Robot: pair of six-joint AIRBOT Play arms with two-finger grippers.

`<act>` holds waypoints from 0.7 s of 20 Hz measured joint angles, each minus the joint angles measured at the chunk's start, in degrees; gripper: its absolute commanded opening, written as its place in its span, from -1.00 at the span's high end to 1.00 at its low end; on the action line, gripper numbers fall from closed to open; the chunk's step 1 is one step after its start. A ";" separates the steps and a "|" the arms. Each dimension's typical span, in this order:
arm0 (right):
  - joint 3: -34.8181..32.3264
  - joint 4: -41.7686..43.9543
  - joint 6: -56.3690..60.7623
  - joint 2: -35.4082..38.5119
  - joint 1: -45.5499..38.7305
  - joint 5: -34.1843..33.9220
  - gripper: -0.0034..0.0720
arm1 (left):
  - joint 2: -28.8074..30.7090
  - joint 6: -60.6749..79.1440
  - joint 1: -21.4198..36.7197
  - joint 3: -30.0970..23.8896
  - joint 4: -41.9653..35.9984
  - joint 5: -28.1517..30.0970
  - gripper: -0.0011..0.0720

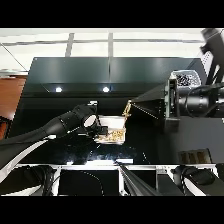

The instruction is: Fold the box and place the chain.

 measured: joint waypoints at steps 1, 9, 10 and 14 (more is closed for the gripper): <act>0.26 1.22 0.24 0.02 0.07 0.00 0.80 | -0.02 0.00 0.00 0.00 0.02 0.02 0.88; 0.92 3.45 1.20 -2.29 3.17 -0.90 0.80 | 0.00 0.02 0.00 0.00 0.02 0.02 0.88; 0.92 3.45 1.22 -3.04 3.78 -0.94 0.80 | 0.00 0.02 0.00 0.00 0.02 0.02 0.88; 0.92 1.36 1.22 -6.01 5.35 -1.27 0.80 | -0.02 0.02 0.00 0.00 0.02 0.04 0.88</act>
